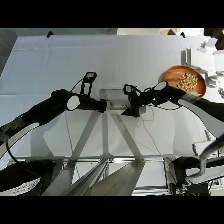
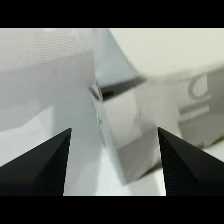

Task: Fold the box and place the chain.

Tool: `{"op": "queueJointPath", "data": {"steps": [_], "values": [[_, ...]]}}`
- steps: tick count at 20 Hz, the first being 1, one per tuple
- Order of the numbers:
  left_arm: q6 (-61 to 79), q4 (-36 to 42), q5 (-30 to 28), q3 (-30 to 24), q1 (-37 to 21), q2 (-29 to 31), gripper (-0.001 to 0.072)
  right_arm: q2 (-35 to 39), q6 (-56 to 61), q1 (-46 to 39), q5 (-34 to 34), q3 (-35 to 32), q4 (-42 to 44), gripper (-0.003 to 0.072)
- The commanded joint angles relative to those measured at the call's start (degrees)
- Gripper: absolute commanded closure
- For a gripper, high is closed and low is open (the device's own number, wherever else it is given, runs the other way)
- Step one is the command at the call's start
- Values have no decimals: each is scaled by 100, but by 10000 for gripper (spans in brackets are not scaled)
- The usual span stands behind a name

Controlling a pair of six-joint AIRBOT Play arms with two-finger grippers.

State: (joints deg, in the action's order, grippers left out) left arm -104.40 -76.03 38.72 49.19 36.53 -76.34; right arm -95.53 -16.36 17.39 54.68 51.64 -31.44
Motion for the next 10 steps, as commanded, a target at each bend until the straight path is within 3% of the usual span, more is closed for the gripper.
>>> {"op": "queueJointPath", "data": {"steps": [1, 6, 8, 10], "values": [[-706, -509, 260, 422, 129, -328, 154, 4, 0, -2, 0, -2, 2, 161], [-1895, -1519, 1047, 892, 358, -767, 155, 4, 0, -2, 0, -2, 2, 161], [-2608, -1530, 1165, 892, 393, -848, 228, 4, 0, -2, 0, -2, 2, 161], [-3185, -1530, 1001, 901, 442, -894, 251, 4, 0, -2, 0, -2, 0, 161]]}}
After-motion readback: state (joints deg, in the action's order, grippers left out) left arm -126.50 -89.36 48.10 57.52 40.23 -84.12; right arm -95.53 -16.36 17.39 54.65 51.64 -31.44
